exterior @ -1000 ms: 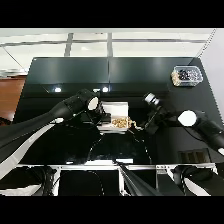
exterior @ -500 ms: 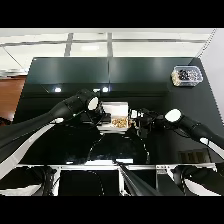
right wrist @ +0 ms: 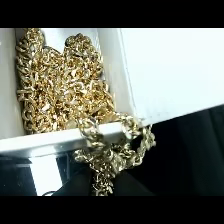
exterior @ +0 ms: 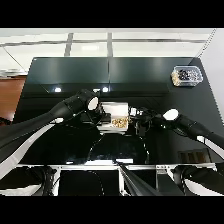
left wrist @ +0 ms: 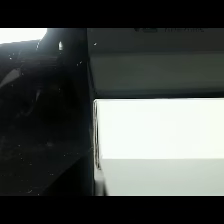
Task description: Fold the box and place the chain.
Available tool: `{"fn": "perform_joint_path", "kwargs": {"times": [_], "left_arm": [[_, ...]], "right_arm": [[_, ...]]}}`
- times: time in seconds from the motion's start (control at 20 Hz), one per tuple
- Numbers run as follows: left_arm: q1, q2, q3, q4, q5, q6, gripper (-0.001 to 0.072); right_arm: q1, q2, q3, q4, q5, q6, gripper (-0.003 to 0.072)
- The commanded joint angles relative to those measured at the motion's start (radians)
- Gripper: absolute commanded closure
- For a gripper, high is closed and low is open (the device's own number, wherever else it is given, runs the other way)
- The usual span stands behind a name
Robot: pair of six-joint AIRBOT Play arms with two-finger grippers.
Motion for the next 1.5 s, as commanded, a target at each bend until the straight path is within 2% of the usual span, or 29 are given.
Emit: {"fn": "perform_joint_path", "kwargs": {"times": [0.0,0.2,0.35,0.6,0.75,0.9,1.0,1.15,1.35,1.4,1.45], "left_arm": [[0.001,0.001,0.001,0.0,0.0,0.0,0.0681],[0.001,0.001,0.001,0.0,-0.003,0.0,0.0681],[0.001,0.001,0.001,0.0,-0.02,0.0,0.0681],[0.001,0.001,0.001,0.0,-0.025,0.0,0.0681],[0.001,0.001,0.001,0.0,-0.024,0.0,0.0681],[0.001,0.001,0.001,0.0,-0.023,0.0,0.0681],[0.001,0.001,0.001,0.0,-0.023,0.0,0.0681],[0.001,0.001,0.001,0.0,-0.023,0.0,0.0681],[0.001,0.001,0.001,0.0,-0.023,0.0,0.0681],[0.001,0.001,0.001,0.0,-0.023,0.0,0.0681],[0.001,0.001,0.001,0.0,-0.023,0.0,0.0681]], "right_arm": [[0.001,0.001,0.0,-0.004,0.003,0.049,0.0666],[-0.025,0.081,0.0,-0.051,-0.013,0.265,0.0666],[-0.083,0.228,0.0,-0.158,0.008,0.509,0.0666],[-0.117,0.523,0.024,-0.166,0.163,0.703,0.0667],[-0.117,0.612,0.115,-0.077,0.24,0.769,0.0666],[-0.117,0.618,0.213,0.133,0.24,0.786,0.0666],[-0.117,0.615,0.223,0.228,0.241,0.787,0.0667],[-0.07,0.561,0.214,0.195,0.267,0.856,0.0666],[0.029,0.398,0.203,0.077,0.246,0.941,0.0664],[0.037,0.351,0.203,0.053,0.243,0.971,0.0602],[0.036,0.315,0.203,0.038,0.238,0.99,0.0371]]}}
